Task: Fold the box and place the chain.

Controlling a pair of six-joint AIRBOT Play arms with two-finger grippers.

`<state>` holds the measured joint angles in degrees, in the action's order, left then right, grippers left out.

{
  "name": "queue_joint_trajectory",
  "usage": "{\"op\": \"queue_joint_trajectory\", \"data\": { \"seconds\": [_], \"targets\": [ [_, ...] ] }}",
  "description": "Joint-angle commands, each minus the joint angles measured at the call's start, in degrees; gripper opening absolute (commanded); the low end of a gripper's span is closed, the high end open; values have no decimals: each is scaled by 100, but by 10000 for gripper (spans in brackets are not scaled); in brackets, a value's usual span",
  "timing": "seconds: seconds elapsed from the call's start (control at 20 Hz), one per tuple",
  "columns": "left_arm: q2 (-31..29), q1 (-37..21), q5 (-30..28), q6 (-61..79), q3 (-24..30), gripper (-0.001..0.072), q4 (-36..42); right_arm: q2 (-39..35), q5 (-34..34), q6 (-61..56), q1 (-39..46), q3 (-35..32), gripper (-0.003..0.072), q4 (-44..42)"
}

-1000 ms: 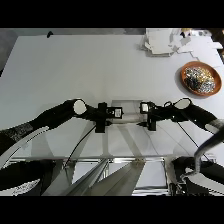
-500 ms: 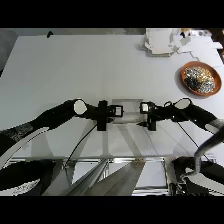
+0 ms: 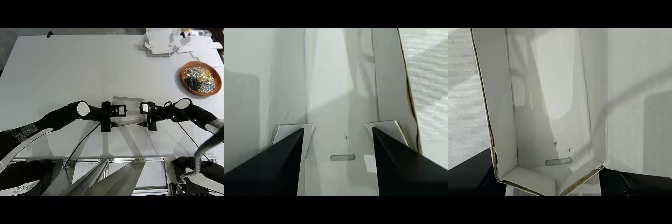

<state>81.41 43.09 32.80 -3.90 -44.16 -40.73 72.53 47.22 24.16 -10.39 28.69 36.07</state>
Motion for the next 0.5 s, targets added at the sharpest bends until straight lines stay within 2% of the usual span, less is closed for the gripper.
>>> {"op": "queue_joint_trajectory", "data": {
  "seconds": [0.0, 0.15, 0.2, 0.4, 0.45],
  "targets": [
    [55, 22, -4, -20, 0, 527, 44, -2, 7, -9, -2, 0, 437, -9],
    [52, 15, -4, -168, -2, 520, 39, -2, 7, -9, -2, 0, 437, -9],
    [42, 2, 7, -402, -2, 471, 9, -2, 7, -9, -2, 0, 437, -9],
    [-378, -44, 387, -1268, -2, 40, -332, -2, 7, -9, -2, 0, 437, -9],
    [-544, -107, 555, -1497, -2, 2, -450, -2, 7, -9, -2, 0, 437, -9]
  ]
}}
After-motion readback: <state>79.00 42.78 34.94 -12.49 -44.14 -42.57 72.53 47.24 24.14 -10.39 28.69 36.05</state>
